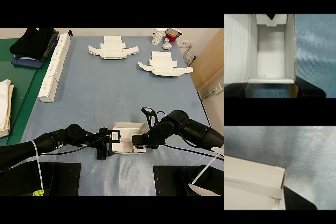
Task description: Fold the box.
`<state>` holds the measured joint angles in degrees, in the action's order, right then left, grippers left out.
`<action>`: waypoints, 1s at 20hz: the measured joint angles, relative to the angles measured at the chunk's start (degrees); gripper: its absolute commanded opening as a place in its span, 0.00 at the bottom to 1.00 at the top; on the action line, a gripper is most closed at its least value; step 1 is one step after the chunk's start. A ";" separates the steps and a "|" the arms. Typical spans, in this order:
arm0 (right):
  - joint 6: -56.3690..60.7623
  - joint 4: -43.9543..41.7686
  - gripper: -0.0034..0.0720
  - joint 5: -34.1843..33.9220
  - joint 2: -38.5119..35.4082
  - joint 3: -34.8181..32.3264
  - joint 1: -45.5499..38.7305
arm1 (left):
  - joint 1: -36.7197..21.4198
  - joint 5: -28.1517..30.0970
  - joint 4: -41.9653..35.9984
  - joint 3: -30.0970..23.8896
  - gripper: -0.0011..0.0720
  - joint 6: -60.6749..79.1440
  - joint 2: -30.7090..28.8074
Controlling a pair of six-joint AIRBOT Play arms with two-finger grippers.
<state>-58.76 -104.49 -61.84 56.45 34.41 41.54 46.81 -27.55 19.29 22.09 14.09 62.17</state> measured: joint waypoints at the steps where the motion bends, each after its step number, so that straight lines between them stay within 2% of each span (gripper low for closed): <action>1: 1.66 0.92 0.58 -0.02 0.57 0.20 0.68 | 0.00 0.00 0.00 0.00 0.58 0.00 0.00; 2: 3.23 1.66 0.53 -0.11 1.18 0.44 1.31 | 0.00 0.00 -0.04 0.00 0.58 0.00 0.00; 11: 17.44 10.78 0.52 -2.47 4.85 3.74 6.69 | 0.00 0.00 -0.02 0.00 0.58 -0.02 0.00; 12: 18.34 11.26 0.41 -2.51 5.07 3.87 6.95 | 0.00 0.00 0.00 0.00 0.58 -0.02 0.00; 13: 19.06 11.45 0.39 -2.51 5.22 4.00 7.15 | 0.00 0.00 -0.02 0.00 0.58 -0.02 0.00; 14: 19.61 11.82 0.24 -2.56 5.35 4.09 7.34 | 0.00 0.00 0.00 0.00 0.58 -0.04 0.00; 17: 20.74 12.81 0.07 -3.08 5.55 4.22 7.48 | 0.00 0.15 0.04 0.00 0.58 -0.07 0.00; 20: 21.73 13.51 0.05 -3.08 5.62 4.26 7.65 | 0.00 0.15 0.09 0.00 0.58 0.00 -0.02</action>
<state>-37.04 -90.98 -64.93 62.06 38.68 49.19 46.81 -27.40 19.38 22.09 14.09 62.15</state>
